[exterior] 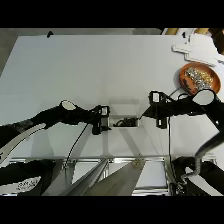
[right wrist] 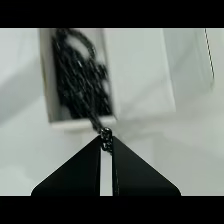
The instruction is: Fold the box and place the chain.
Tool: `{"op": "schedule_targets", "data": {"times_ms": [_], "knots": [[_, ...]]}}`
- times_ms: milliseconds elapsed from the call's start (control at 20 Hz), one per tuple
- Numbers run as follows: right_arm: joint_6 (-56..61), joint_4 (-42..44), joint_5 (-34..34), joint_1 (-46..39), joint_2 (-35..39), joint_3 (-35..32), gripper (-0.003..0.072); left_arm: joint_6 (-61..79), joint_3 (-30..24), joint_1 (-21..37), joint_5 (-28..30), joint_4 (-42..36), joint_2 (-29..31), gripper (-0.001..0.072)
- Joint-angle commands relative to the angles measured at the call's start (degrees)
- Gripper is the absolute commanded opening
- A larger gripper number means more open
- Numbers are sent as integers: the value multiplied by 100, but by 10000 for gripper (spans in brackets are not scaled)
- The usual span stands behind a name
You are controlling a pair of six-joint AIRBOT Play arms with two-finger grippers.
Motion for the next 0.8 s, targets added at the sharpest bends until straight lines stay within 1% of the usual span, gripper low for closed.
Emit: {"op": "schedule_targets", "data": {"times_ms": [0,150,300,400,550,700,750], "knots": [[28,664,142,573,236,0,18,2,-2,4,0,0,4,48],[9,890,-116,1222,236,0,18,2,-2,4,2,0,4,48],[11,1158,-579,1759,236,0,18,2,-2,4,0,0,4,48],[13,1172,-929,2024,234,0,18,2,-2,4,0,0,4,48],[79,1172,-1523,2192,195,0,19,2,-2,4,2,0,4,48],[614,1043,-2037,2190,107,0,20,2,-2,4,2,0,4,48],[671,940,-2100,2190,68,0,52,2,-2,4,0,0,4,48]]}}
